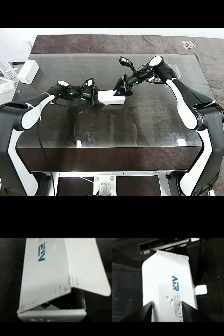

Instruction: Fold the box and place the chain.

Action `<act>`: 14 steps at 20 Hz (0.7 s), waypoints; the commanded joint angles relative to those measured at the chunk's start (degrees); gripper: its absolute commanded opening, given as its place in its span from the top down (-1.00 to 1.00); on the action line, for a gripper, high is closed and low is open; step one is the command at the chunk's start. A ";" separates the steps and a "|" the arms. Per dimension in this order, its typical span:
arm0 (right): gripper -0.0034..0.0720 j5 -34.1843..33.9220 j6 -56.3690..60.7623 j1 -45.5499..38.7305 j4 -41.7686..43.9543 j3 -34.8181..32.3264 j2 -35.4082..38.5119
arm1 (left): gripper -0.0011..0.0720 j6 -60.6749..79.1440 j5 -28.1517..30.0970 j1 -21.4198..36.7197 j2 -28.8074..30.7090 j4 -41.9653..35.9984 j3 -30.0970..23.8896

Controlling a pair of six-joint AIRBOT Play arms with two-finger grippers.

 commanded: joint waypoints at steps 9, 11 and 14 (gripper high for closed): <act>-0.08 -2.32 -2.45 0.33 0.15 1.46 0.00 | -0.46 0.09 0.00 0.04 0.02 0.00 0.04; -0.09 -3.30 -2.47 0.50 -0.66 1.44 0.00 | -0.46 0.09 0.00 0.04 0.02 0.00 0.04; -0.09 -3.96 -2.99 0.63 -0.70 1.42 0.00 | -0.46 0.09 0.00 0.04 0.02 0.00 0.04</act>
